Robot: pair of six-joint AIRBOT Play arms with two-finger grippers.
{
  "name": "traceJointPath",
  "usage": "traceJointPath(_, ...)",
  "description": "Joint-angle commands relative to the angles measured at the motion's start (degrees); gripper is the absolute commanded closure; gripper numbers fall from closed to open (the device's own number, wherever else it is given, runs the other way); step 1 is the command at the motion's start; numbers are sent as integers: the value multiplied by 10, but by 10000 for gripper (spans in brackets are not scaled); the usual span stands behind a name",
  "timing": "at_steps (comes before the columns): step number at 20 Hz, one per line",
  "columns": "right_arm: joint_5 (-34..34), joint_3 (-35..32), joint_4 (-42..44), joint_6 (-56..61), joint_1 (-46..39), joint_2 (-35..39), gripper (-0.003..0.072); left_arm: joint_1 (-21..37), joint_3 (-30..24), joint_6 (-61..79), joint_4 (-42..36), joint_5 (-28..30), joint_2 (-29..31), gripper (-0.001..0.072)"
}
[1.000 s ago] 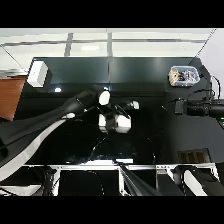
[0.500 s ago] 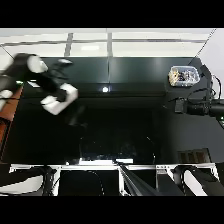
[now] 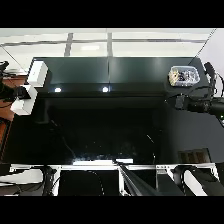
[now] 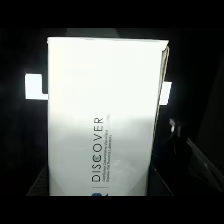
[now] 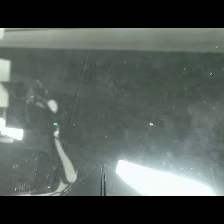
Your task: Fold the box and place the chain.
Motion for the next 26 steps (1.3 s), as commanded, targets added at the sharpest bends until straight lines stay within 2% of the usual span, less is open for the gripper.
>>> traceJointPath(1, -19, 0, 0, 5, 0, 0, 672, 6, 26, 52, -43, 38, -56, 377)
traceJointPath(5, -19, 0, 0, 14, 0, 0, 672, -7, 71, 49, -44, 47, -116, 377)
traceJointPath(8, -19, 0, 0, 15, 0, 0, 672, -12, 101, 47, -28, 67, -130, 377)
traceJointPath(9, -18, 0, 0, 14, 0, 0, 672, -12, 108, 42, -24, 69, -130, 336)
traceJointPath(10, -17, 0, 0, 14, 0, 0, 672, -12, 118, 26, -20, 69, -130, 142)
traceJointPath(11, -15, 0, 0, 14, 0, 0, 672, -12, 130, 5, -18, 62, -130, -5)
traceJointPath(13, -14, 0, 0, 14, 0, 0, 672, -19, 179, -5, -18, 0, -130, -4)
traceJointPath(17, -16, 0, 0, 14, 5, 0, 672, -44, 332, -101, -23, -179, -130, 10)
traceJointPath(18, -18, 0, 0, 14, 12, 0, 672, -52, 366, -143, -34, -220, -130, 155)
traceJointPath(19, -21, 0, 0, 14, 24, 0, 672, -60, 387, -168, -63, -264, -127, 470)
traceJointPath(20, -24, 0, 0, 14, 39, 0, 672, -73, 388, -161, -107, -303, -119, 680)
traceJointPath(21, -29, 0, 0, 11, 57, 0, 672, -92, 375, -163, -137, -317, -104, 686)
traceJointPath(22, -38, -3, -1, 0, 73, 0, 672, -117, 349, -163, -137, -304, -79, 687)
traceJointPath(23, -58, -8, -8, -4, 91, 0, 672, -148, 311, -163, -126, -269, -45, 687)
traceJointPath(25, -117, -18, -70, -3, 120, 0, 673, -217, 187, -163, -94, -140, 51, 686)
traceJointPath(26, -145, -22, -116, 2, 128, 0, 672, -253, 106, -162, -82, -64, 108, 686)
